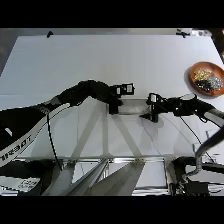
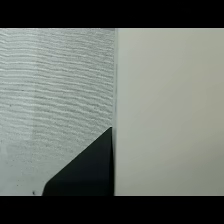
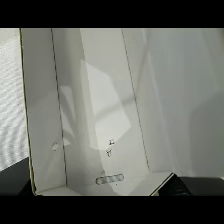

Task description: Fold the box and place the chain.

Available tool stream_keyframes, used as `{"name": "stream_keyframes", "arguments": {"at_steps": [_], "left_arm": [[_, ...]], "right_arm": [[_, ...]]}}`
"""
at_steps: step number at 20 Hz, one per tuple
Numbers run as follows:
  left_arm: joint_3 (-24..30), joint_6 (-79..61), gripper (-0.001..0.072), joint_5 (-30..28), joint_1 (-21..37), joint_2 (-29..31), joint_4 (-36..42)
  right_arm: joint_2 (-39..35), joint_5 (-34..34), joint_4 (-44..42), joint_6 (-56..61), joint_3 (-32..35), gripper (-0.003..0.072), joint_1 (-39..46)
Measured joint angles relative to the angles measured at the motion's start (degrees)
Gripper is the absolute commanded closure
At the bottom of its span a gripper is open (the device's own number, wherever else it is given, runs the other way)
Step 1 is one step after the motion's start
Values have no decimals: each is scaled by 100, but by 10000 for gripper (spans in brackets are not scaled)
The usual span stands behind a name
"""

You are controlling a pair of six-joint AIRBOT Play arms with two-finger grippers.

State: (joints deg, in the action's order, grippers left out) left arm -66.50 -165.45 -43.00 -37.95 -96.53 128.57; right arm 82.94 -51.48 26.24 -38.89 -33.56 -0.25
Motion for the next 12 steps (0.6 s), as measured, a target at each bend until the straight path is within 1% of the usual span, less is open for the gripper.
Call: {"name": "stream_keyframes", "arguments": {"at_steps": [2, 4, 5, 6, 7, 9, 12], "left_arm": [[0, 0, 695, 0, 0, 0, 0], [0, 0, 695, -9, 0, 0, 0], [0, 0, 695, -9, 0, 0, 0], [0, 0, 695, -9, 0, 0, 0], [0, 0, 695, -9, 0, 0, 0], [0, -2, 695, -9, 0, 0, 0], [0, -2, 695, -9, 0, 0, 0]], "right_arm": [[9, 0, -4, -9, -4, 122, 0], [13, -7, -4, -15, -7, 253, 0], [13, -13, -7, -17, -7, 291, 0], [13, -22, -9, -17, -9, 287, 0], [15, -39, -11, -17, -9, 266, 2], [15, -120, -7, -17, -11, 132, 2], [17, -227, 0, -11, -22, 127, 4]]}}
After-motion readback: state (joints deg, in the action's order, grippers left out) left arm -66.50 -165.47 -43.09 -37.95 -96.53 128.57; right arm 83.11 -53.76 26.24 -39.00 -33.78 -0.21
